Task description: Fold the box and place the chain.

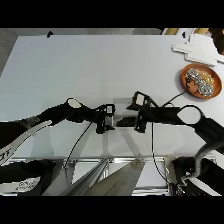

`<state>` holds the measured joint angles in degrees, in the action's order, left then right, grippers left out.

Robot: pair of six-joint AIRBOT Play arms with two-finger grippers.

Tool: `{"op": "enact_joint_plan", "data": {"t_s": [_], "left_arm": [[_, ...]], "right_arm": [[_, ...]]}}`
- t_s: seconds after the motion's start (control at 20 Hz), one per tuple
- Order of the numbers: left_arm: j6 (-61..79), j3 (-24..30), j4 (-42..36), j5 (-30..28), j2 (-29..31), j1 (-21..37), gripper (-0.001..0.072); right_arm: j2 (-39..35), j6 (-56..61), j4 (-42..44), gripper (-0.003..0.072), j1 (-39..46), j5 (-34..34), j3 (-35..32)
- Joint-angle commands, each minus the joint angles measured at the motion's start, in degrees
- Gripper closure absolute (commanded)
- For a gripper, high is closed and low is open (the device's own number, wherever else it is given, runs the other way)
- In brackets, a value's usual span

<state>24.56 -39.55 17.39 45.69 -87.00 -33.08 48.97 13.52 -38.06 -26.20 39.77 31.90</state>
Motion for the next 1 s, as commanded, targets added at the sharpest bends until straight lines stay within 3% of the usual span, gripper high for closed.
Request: {"op": "enact_joint_plan", "data": {"t_s": [0.0,0.2,0.3,0.55,0.95], "left_arm": [[0.02,-0.04,0.02,-0.02,0.0,0.02,0.0558],[0.02,-0.04,0.02,0.0,0.0,0.02,0.0558],[0.02,-0.04,0.02,-0.02,0.0,0.02,0.0558],[0.02,-0.04,0.02,-0.02,0.0,0.02,0.0558],[0.02,-0.04,0.02,-0.02,0.0,0.02,0.0558]], "right_arm": [[-7.19,0.02,-2.54,0.0272,8.66,4.63,0.0],[-10.78,-0.02,-9.64,0.0287,23.47,16.31,-0.04],[-9.07,-0.02,-12.85,0.0401,26.93,16.79,-0.42],[-1.86,-7.13,-14.16,0.0402,26.56,16.68,-0.61],[7.74,-12.31,-20.79,0.038,18.47,15.96,-0.61]]}}
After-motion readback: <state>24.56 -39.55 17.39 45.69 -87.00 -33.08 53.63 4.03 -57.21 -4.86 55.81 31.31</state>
